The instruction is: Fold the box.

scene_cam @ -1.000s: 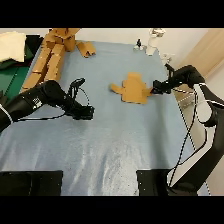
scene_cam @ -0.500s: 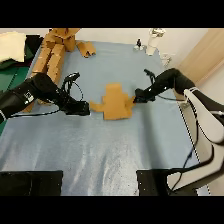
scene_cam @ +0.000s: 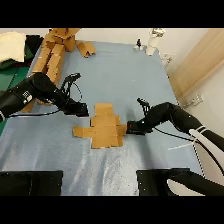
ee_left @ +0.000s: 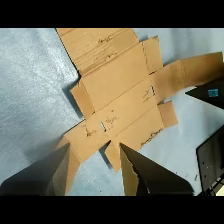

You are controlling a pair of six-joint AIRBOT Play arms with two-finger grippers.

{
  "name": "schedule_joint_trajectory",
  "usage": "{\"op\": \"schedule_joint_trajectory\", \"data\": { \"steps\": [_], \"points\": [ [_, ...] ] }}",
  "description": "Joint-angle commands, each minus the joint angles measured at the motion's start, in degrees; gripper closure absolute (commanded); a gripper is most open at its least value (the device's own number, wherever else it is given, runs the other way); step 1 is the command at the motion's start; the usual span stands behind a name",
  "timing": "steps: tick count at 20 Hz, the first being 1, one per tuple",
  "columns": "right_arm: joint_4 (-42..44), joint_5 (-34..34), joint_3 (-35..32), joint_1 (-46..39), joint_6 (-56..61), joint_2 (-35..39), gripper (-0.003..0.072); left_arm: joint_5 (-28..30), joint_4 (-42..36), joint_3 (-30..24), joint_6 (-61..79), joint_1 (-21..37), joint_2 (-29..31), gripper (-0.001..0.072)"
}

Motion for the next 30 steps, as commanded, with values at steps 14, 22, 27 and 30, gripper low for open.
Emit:
{"op": "schedule_joint_trajectory", "data": {
  "steps": [14,22,27,30],
  "points": [
    [4.5,3.7,4.3,1.1,-8.5,-7.0,0.0534,-2.9,0.0,0.0,1.6,0.1,0.0,0.0213],
    [7.9,13.7,-3.6,7.7,-18.6,0.6,0.0686,-8.7,-5.3,-0.3,8.1,9.4,-0.2,0.0068],
    [7.5,22.7,-12.5,16.9,-18.3,13.2,0.0686,-8.2,-7.0,-4.9,13.2,12.1,-0.3,0.0068],
    [6.1,24.2,-14.1,20.3,-15.1,16.1,0.0686,-6.8,-10.4,-6.1,15.5,12.1,-3.8,0.0068]
  ]
}}
